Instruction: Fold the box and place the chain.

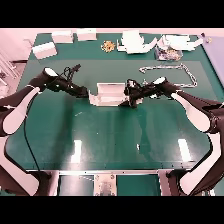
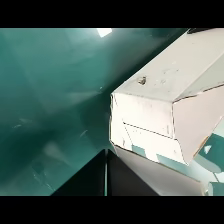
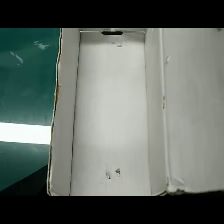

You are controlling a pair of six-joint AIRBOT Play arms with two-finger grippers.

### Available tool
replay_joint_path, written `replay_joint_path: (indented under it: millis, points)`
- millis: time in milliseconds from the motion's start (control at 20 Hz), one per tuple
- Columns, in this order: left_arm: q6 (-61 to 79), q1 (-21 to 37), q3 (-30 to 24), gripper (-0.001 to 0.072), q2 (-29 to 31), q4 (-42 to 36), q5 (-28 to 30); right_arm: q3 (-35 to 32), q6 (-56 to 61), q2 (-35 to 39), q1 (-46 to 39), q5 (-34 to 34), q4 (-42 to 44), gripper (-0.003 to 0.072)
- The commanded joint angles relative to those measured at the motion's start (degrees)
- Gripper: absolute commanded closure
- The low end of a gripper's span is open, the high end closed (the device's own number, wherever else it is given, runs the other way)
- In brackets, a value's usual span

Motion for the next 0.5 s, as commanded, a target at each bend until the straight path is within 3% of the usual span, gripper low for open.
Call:
replay_joint_path:
  millis: [0, 50, 100, 150, 250, 450]
  points:
    - [-0.11, -0.37, 0.83, 0.0692, 0.04, -3.02, -1.99, 0.0, 0.0, 0.02, 0.0, 0.04, 0.02, 0.0112]
    - [0.83, -0.57, 0.83, 0.0689, 0.04, -4.33, -2.47, 0.0, 0.0, 0.02, 0.0, 0.02, 0.02, 0.0111]
    - [1.31, -0.61, 0.83, 0.0519, 0.04, -5.53, -2.64, 0.0, 0.0, 0.02, 0.02, 0.02, 0.02, 0.0112]
    - [1.38, -0.59, 0.83, 0.0266, 0.04, -6.49, -2.64, 0.0, 0.0, 0.02, 0.0, 0.02, 0.02, 0.0111]
    - [2.14, -0.59, 0.83, 0.0428, 0.04, -6.47, -3.34, 0.0, 0.0, 0.02, 0.0, 0.04, 0.02, 0.0112]
    - [2.1, -0.59, 0.83, 0.0433, 0.04, -7.69, -5.62, 0.0, 0.0, 0.02, 0.0, 0.04, 0.02, 0.0111]
